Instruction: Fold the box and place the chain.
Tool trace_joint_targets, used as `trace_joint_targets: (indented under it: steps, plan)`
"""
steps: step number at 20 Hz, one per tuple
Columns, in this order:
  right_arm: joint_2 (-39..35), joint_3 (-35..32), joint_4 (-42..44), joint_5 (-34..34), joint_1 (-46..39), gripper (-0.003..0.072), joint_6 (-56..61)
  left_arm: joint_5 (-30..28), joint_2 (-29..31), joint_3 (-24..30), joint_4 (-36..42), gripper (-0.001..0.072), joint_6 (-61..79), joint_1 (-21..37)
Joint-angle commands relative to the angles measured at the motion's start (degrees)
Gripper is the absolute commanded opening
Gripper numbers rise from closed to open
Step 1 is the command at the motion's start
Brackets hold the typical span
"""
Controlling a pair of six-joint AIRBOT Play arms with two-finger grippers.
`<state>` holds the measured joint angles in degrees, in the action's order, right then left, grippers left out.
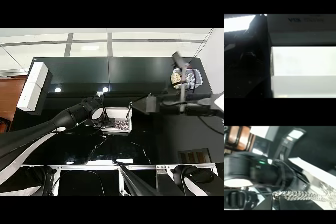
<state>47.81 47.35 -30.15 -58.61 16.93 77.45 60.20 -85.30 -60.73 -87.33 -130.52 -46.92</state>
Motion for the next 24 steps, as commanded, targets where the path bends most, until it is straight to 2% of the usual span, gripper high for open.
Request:
trace_joint_targets:
  steps: [1,7,8,9,10,12,14,16,18,20,24]
  plan:
    - [1.3,-5.9,-0.5,5.7,2.2,0.0014,0.9,0.0,0.0,0.0,0.0,0.0029,0.0,0.1]
    - [7.0,-8.2,-0.6,11.0,7.3,0.0017,1.2,0.0,0.0,0.0,0.0,0.0029,0.0,0.1]
    - [7.4,-8.2,-0.8,11.5,7.3,0.0062,1.3,0.0,0.0,0.0,0.0,0.0029,0.0,0.1]
    - [7.4,-8.2,-1.7,12.3,7.1,0.0236,1.5,0.0,0.0,0.0,0.0,0.0029,0.0,0.1]
    - [7.3,-8.2,-1.7,11.9,6.4,0.0286,1.5,0.0,0.0,0.0,0.0,0.0029,0.0,0.1]
    - [7.0,-8.2,-1.9,8.2,3.5,0.0285,1.4,0.0,0.0,0.0,0.0,0.0029,0.0,0.1]
    - [6.0,-8.2,-6.3,2.3,-2.0,0.0284,1.4,-0.1,0.0,0.0,0.0,0.0029,0.0,0.1]
    - [5.0,-8.2,-18.9,-2.1,-7.6,0.0283,2.2,-0.3,0.0,0.0,0.0,0.0029,0.0,0.0]
    - [5.0,-8.2,-31.2,-4.7,-11.1,0.0245,7.3,-0.5,0.0,0.0,0.0,0.0029,0.0,0.0]
    - [5.0,-8.2,-33.6,-5.6,-12.0,0.0246,7.8,0.2,0.0,0.0,0.0,0.003,0.0,0.0]
    - [5.0,-8.2,-32.4,-5.2,-11.8,0.0245,7.6,1.0,0.0,0.0,0.8,0.003,0.0,0.1]
